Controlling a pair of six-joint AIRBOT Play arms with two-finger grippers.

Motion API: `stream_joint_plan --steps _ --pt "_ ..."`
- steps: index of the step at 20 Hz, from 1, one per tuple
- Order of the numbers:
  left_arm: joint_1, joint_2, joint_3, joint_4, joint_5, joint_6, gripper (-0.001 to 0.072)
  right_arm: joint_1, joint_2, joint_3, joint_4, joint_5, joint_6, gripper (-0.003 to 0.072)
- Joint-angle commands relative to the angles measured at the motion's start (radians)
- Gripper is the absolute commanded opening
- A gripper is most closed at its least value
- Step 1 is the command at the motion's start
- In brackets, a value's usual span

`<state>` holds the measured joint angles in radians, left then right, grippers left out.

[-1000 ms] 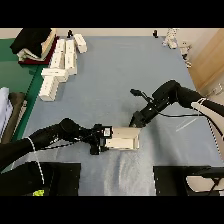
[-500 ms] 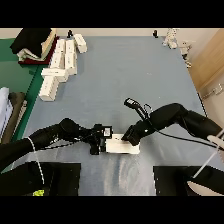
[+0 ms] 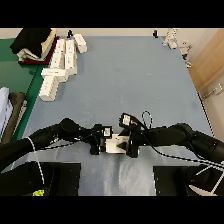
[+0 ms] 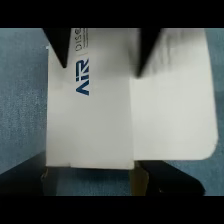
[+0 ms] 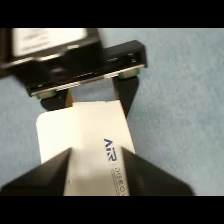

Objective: Fold the box.

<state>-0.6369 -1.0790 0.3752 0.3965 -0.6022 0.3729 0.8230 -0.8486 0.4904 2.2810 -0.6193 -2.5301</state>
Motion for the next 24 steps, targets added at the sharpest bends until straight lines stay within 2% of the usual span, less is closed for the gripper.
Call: stream_joint_plan --steps 1,8,18,24 --pt "0.001 0.0 0.001 0.0 0.0 0.0 0.0409 0.062 0.003 -0.006 -0.132 0.033 -0.075 0.0555" --pt "0.001 0.0 0.001 0.0 0.0 0.0 0.0409 0.066 -0.064 -0.004 -0.176 0.081 -0.175 0.0555" --pt "0.001 0.0 0.001 0.0 0.0 0.0 0.0409 0.066 0.038 0.01 -0.192 0.1 -0.187 0.0555" --pt "0.001 0.0 0.001 0.0 0.0 0.001 0.0409 0.057 0.006 0.009 -0.247 0.17 -0.182 0.0512"
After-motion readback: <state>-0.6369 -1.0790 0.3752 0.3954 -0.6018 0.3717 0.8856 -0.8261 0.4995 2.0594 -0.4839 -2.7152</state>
